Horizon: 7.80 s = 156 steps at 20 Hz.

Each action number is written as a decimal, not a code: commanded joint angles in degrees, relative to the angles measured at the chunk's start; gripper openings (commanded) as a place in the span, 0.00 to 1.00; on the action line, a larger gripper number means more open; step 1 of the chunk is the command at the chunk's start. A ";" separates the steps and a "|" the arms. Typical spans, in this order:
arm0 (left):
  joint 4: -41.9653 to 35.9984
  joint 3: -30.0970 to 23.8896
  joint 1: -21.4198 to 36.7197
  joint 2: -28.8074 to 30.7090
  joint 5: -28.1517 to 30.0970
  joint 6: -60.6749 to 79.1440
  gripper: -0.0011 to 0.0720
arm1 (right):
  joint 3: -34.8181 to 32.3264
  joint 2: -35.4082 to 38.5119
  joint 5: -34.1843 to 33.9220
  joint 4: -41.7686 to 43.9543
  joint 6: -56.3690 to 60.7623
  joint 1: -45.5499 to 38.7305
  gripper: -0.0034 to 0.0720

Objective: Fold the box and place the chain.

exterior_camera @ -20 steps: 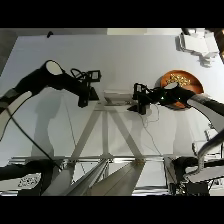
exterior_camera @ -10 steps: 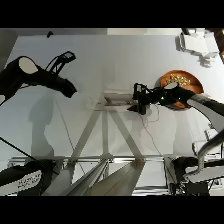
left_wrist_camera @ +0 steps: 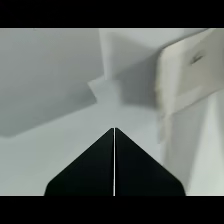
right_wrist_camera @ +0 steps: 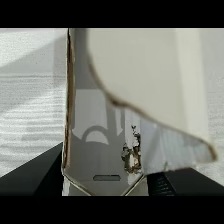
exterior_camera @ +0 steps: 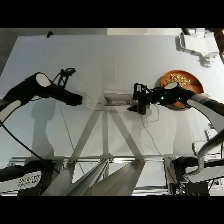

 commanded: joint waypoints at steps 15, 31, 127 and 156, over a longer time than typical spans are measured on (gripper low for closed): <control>-11.93 -0.66 -6.93 -2.38 3.17 0.17 0.53 | 0.02 -0.02 0.00 0.00 0.02 0.02 0.57; -21.22 -0.66 -6.75 -2.03 2.03 9.29 0.56 | 0.02 -0.02 0.00 0.00 0.02 0.02 0.57; 23.56 17.00 -27.34 -10.10 1.97 -47.52 0.54 | 0.02 -0.02 0.02 0.00 0.02 0.02 0.57; 32.52 22.43 -31.63 -16.02 -5.42 -63.56 0.56 | 0.02 -0.02 0.02 0.00 0.02 0.02 0.57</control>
